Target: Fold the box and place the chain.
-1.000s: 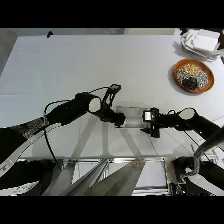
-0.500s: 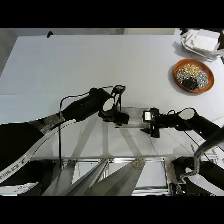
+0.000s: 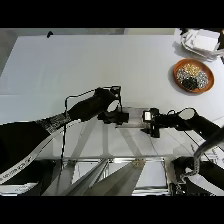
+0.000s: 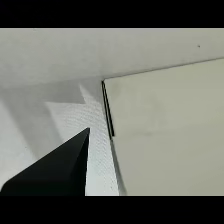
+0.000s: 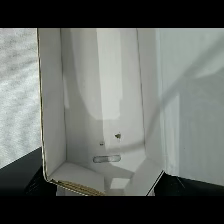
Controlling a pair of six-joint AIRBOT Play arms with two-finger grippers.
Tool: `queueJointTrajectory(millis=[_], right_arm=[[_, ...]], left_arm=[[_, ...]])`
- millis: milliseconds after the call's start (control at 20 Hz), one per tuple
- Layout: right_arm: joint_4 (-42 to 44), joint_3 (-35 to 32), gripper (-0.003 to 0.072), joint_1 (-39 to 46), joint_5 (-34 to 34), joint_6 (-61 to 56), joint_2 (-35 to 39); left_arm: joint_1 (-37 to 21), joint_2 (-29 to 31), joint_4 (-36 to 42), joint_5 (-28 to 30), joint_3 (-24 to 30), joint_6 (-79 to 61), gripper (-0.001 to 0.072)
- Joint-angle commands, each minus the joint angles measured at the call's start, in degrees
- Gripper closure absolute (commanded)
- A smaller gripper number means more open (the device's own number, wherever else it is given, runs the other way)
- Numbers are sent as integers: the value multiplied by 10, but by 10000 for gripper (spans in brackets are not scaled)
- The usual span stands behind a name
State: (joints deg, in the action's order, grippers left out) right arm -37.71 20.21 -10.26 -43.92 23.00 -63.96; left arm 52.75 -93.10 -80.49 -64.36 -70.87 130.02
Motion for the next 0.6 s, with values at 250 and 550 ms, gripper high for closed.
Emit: queueJointTrajectory(millis=[250,550], right_arm=[[0,0,321,0,0,0,0],[0,0,321,0,0,0,0]], left_arm=[[16,-22,-5,24,-1,29,491],[20,-24,-6,30,-1,54,534]])
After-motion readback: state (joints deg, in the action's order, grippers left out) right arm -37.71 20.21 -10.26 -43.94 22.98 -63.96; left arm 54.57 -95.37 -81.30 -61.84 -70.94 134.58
